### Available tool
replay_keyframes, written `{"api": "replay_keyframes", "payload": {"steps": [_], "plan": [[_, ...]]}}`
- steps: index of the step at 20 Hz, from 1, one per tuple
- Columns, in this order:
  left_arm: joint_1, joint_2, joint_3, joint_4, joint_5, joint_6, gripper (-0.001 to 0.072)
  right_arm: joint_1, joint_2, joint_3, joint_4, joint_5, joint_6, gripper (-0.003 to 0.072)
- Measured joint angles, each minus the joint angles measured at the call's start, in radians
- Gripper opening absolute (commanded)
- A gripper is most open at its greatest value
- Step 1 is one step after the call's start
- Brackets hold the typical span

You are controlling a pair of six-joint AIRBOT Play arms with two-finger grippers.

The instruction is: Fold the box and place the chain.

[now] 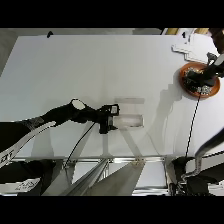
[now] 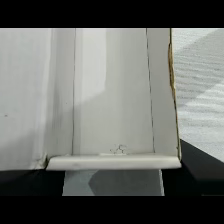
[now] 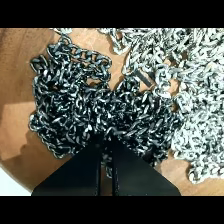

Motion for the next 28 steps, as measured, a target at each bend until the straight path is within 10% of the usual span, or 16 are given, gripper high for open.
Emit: {"api": "replay_keyframes", "payload": {"steps": [18, 28], "plan": [[0.000, 0.000, 0.000, 0.000, 0.000, 0.000, 0.0206, 0.050, 0.705, -0.008, 0.248, 0.354, -0.266, 0.0018], [0.000, 0.000, 0.000, 0.000, 0.000, 0.000, 0.0206, 0.604, 0.962, -0.164, 0.339, 0.383, -0.191, 0.0018]]}}
